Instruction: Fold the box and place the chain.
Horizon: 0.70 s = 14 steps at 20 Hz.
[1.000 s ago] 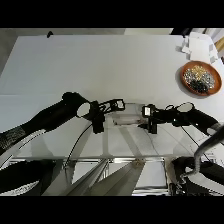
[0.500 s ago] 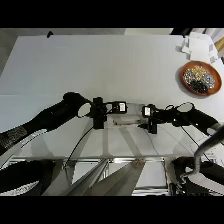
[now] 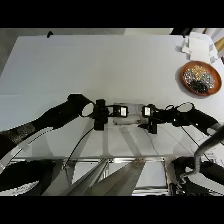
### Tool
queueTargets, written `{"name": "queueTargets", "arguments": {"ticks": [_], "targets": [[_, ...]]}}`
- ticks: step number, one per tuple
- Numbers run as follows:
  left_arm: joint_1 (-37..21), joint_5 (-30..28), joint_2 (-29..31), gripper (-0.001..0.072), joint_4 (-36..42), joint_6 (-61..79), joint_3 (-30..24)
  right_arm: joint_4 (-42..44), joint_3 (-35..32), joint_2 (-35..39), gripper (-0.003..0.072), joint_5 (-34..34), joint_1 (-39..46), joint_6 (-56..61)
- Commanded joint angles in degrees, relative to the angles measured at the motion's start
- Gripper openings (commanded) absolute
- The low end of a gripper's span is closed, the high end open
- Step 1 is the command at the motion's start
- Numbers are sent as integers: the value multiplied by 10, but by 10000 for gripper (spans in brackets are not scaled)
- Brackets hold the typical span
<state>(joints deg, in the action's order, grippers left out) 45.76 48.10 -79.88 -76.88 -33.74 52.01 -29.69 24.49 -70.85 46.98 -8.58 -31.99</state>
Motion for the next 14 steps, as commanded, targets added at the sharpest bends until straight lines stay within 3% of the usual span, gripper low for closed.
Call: {"name": "queueTargets", "arguments": {"ticks": [1, 6, 14], "targets": [[0, -6, -9, 232, 21, 19, 0, 0, 0, 0, 411, 0, 0, 0], [0, -13, -9, 203, 31, 19, 0, 0, 0, 0, 411, 0, 0, 0], [1, -14, -9, 202, 113, 54, 0, 0, 0, 0, 411, 0, 0, 0]]}}
